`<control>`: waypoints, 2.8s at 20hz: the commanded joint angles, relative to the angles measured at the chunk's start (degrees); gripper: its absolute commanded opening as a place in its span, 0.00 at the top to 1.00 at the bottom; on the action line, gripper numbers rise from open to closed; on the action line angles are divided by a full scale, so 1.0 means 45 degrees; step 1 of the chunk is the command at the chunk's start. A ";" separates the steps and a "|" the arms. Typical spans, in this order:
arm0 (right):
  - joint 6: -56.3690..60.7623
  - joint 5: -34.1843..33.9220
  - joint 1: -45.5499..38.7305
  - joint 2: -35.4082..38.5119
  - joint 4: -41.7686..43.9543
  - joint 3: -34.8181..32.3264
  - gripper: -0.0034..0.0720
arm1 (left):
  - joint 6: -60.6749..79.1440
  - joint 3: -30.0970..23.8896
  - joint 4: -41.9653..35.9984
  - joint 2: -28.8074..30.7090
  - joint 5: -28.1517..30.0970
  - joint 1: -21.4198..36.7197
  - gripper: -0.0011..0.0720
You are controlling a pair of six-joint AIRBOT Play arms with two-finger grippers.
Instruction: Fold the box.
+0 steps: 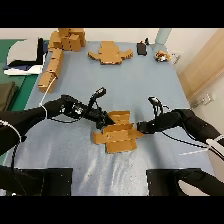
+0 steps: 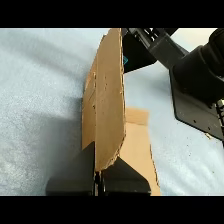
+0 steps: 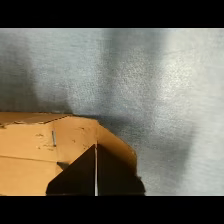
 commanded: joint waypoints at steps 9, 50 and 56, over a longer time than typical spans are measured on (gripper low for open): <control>0.0053 0.0272 0.0024 0.0039 -0.0491 0.0000 0.95 | 0.0763 -0.0019 -0.0340 0.0005 -0.0209 0.0000 0.97; 0.0228 0.1073 0.0024 0.1025 -0.0962 0.0233 0.95 | 0.0612 -0.0019 0.0719 0.0005 0.0034 -0.0641 0.97; 0.0389 -0.0840 0.1302 0.1642 -0.1841 0.0408 0.95 | 0.0612 -0.0015 0.0714 0.0005 0.0000 -0.0641 0.97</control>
